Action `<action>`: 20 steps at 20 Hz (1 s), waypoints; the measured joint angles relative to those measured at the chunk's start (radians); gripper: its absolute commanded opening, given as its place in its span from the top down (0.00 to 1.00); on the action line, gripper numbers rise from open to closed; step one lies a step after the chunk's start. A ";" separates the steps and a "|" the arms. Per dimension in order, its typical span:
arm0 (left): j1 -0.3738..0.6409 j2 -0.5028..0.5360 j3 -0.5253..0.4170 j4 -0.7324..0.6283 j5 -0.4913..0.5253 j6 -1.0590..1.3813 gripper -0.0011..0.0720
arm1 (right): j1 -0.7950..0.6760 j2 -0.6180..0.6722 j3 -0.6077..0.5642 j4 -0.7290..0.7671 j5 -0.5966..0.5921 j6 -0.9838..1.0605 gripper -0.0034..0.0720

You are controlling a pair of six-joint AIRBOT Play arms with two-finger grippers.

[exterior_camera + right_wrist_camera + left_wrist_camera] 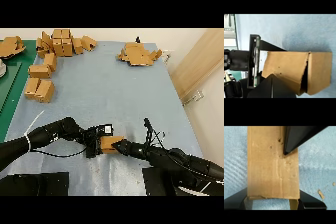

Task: Fold the box.

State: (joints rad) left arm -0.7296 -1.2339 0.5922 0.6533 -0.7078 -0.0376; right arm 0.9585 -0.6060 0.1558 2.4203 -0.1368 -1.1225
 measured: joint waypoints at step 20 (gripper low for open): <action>0.000 0.000 0.000 0.000 0.000 0.000 0.46 | 0.033 -0.060 -0.001 -0.031 0.018 0.008 0.95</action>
